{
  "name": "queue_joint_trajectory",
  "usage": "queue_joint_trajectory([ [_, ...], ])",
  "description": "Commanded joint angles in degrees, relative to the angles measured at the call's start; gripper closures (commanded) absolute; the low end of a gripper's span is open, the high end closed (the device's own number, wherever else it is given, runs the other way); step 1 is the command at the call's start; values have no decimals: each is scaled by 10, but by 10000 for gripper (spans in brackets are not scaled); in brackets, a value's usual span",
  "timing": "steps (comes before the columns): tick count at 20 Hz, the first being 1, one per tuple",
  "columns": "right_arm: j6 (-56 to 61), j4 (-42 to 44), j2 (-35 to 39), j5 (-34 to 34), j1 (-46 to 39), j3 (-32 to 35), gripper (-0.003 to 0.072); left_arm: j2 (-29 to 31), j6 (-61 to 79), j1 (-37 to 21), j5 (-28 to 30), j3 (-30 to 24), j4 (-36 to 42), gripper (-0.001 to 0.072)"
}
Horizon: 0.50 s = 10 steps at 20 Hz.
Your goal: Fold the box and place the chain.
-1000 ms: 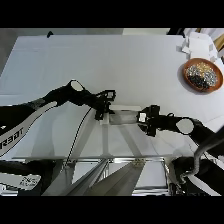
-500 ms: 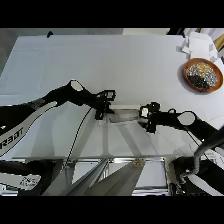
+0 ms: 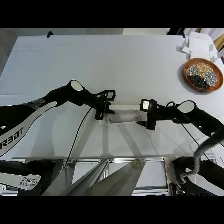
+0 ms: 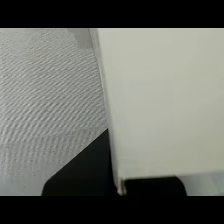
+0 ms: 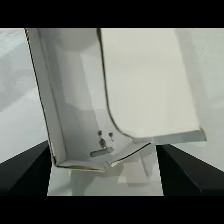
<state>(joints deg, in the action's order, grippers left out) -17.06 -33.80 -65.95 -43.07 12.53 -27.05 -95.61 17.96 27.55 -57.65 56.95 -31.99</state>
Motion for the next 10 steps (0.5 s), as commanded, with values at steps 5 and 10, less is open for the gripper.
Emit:
queue_joint_trajectory([
  [5,-63,34,-42,-31,-2,-7,-7,0,0,0,0,0,0,701],
  [10,-71,43,-67,-29,-2,-7,47,0,0,0,0,0,0,701],
])
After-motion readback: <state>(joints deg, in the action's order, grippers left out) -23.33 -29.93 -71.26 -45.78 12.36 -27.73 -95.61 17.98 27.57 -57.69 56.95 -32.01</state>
